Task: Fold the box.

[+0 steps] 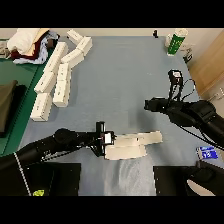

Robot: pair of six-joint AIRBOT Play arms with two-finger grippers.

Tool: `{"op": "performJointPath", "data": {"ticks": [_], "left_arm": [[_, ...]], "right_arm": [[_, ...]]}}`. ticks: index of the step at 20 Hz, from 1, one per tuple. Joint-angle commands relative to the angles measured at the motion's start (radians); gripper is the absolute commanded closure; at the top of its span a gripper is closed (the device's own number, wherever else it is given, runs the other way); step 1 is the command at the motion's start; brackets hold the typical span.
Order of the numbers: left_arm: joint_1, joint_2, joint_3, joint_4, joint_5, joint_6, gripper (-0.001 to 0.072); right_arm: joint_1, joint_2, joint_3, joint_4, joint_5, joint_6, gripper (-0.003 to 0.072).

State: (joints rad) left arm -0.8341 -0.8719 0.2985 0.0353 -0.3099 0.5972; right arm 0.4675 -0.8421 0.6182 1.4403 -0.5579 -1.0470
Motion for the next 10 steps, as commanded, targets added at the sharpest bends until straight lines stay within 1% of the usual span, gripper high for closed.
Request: {"op": "performJointPath", "data": {"ticks": [1, 2, 4, 5, 7, 10], "left_arm": [[0.079, 0.0, 0.034, -0.005, -0.079, -0.051, 0.0698], [0.113, 0.0, 0.05, 0.005, -0.118, -0.079, 0.0698], [0.185, -0.006, 0.071, 0.13, -0.242, -0.155, 0.0698], [0.211, -0.012, 0.077, 0.19, -0.278, -0.206, 0.0698], [0.225, -0.016, 0.077, 0.225, -0.284, -0.219, 0.0698], [0.225, -0.02, 0.077, 0.236, -0.286, -0.223, 0.0697]], "right_arm": [[0.001, 0.0, 0.0, 0.0, 0.0, 0.0, 0.0669], [0.001, 0.0, 0.001, 0.001, 0.0, 0.0, 0.0669], [0.001, 0.0, 0.0, 0.001, 0.0, 0.0, 0.0668], [0.001, 0.0, 0.001, 0.0, 0.001, 0.0, 0.0668], [0.001, 0.0, 0.0, 0.0, 0.001, 0.0, 0.0669], [0.001, 0.0, 0.001, 0.0, 0.002, 0.0, 0.0669]]}}
